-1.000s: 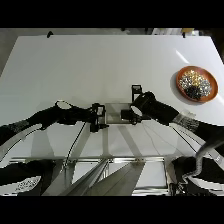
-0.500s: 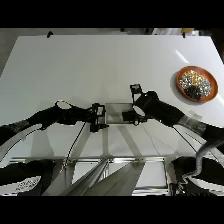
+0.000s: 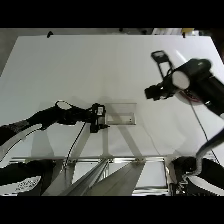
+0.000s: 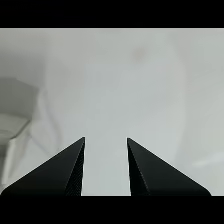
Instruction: Fold the box and place the chain.
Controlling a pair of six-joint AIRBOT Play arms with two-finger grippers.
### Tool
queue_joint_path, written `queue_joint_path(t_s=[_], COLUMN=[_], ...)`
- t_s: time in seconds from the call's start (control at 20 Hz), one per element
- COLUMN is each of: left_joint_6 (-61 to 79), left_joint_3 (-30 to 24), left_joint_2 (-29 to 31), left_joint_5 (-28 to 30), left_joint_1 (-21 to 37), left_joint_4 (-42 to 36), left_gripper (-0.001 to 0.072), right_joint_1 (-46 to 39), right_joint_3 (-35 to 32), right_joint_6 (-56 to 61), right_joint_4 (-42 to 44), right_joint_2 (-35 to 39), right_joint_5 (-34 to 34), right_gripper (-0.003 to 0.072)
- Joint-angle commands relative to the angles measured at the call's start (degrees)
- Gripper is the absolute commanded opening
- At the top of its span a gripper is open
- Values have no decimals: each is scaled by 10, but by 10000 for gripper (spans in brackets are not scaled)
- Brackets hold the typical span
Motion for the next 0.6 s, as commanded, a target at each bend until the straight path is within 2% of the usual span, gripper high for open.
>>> queue_joint_path(t_s=[0.0,0.15,0.25,0.4,0.55], left_joint_6=[0,0,0,0,0], left_joint_3=[0,0,0,0,0], left_joint_2=[1,1,1,1,1], left_joint_5=[1,-2,-3,-3,-3], left_joint_1=[0,0,0,0,0], left_joint_4=[0,0,0,0,0], left_gripper=[253,253,253,253,253], right_joint_1=[-145,-276,-346,-399,-414], right_joint_3=[30,30,30,30,30], right_joint_6=[-110,-143,-160,-176,-176], right_joint_4=[-2,0,1,3,11], right_joint_2=[-4,-37,-69,-122,-167], right_joint_5=[-18,-51,-73,-108,-155], right_gripper=[288,236,236,237,219])
